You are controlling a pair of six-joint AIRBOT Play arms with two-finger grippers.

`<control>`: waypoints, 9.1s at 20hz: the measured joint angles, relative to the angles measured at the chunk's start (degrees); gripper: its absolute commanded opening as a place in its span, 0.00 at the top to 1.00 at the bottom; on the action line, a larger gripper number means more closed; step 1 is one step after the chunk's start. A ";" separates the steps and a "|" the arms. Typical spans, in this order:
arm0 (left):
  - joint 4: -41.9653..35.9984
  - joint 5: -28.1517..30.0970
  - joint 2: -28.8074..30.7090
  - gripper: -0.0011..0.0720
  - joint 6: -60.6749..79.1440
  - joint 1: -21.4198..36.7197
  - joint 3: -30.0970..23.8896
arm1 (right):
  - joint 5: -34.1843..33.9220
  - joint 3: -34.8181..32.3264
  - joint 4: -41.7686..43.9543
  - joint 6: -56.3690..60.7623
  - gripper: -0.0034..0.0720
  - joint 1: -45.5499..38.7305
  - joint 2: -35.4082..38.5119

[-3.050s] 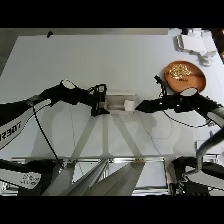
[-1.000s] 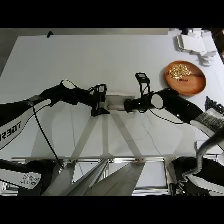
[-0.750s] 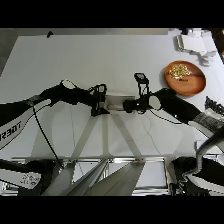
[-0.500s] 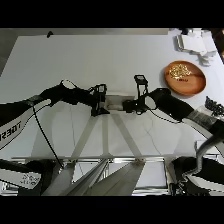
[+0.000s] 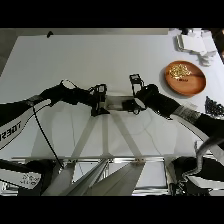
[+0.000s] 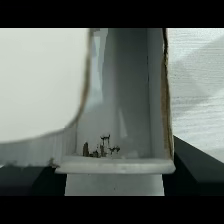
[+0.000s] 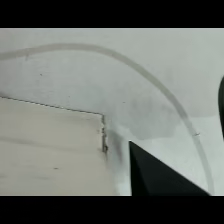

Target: Fold the box and place the chain.

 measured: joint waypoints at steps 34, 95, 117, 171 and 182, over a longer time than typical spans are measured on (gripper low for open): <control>-0.02 0.00 0.00 0.88 0.00 0.02 0.00 | -6.32 13.25 5.81 -32.30 0.06 -49.55 2.16; -0.02 -0.02 0.00 0.88 -0.02 0.02 0.00 | -6.08 6.08 34.51 -52.33 0.72 -3.15 10.75; -0.02 -0.02 0.00 0.88 -0.02 0.02 -0.02 | 8.09 6.10 27.08 -113.55 0.20 -33.94 2.40; -0.02 -0.04 0.00 0.88 0.00 0.02 0.00 | -0.48 6.05 36.02 -83.52 0.41 -12.85 13.40; -0.02 -0.04 0.00 0.88 0.00 0.02 -0.02 | 11.87 5.88 34.93 -109.15 0.15 -30.80 7.72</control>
